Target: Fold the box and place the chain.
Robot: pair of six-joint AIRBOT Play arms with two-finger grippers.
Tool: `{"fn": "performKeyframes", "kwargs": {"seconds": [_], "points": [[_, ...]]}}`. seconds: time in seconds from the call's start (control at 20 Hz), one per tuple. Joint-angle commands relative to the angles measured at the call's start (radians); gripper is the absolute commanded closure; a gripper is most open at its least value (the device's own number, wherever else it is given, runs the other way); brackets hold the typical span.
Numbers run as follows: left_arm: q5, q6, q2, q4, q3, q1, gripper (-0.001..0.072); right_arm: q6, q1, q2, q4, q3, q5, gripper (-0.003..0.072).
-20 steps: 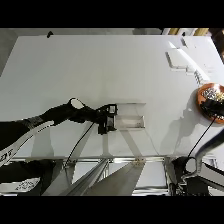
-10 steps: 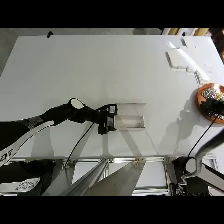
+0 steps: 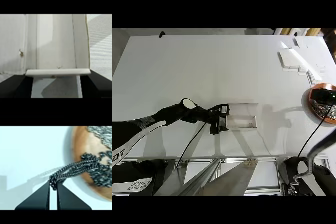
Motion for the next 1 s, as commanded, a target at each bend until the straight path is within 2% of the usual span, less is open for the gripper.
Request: {"fn": "performKeyframes", "kwargs": {"seconds": [0.0, 0.25, 0.45, 0.6, 0.85, 0.95], "points": [[0.0, 0.0, 0.0, 0.0, 0.001, 0.0, 0.0419, -0.027, 0.172, 0.113, 0.074, 0.001, 0.097, 0.0666], [0.0, 0.0, 0.0, 0.0, 0.001, 0.0, 0.0419, -0.026, 0.398, 0.163, 0.112, -0.003, 0.174, 0.0666], [0.0, 0.0, 0.0, 0.0, 0.001, 0.0, 0.0419, -0.023, 0.533, 0.161, 0.145, -0.078, 0.123, 0.0666], [0.0, 0.0, 0.0, 0.0, 0.001, 0.0, 0.0419, -0.015, 0.546, 0.158, 0.132, -0.148, 0.035, 0.0666], [0.0, 0.0, 0.0, 0.0, 0.001, 0.0, 0.0419, 0.011, 0.546, 0.128, 0.036, -0.152, -0.151, 0.0665], [0.0, 0.0, 0.0, 0.0, 0.001, 0.0, 0.0419, 0.02, 0.546, 0.129, 0.064, -0.151, -0.064, 0.0666]]}}
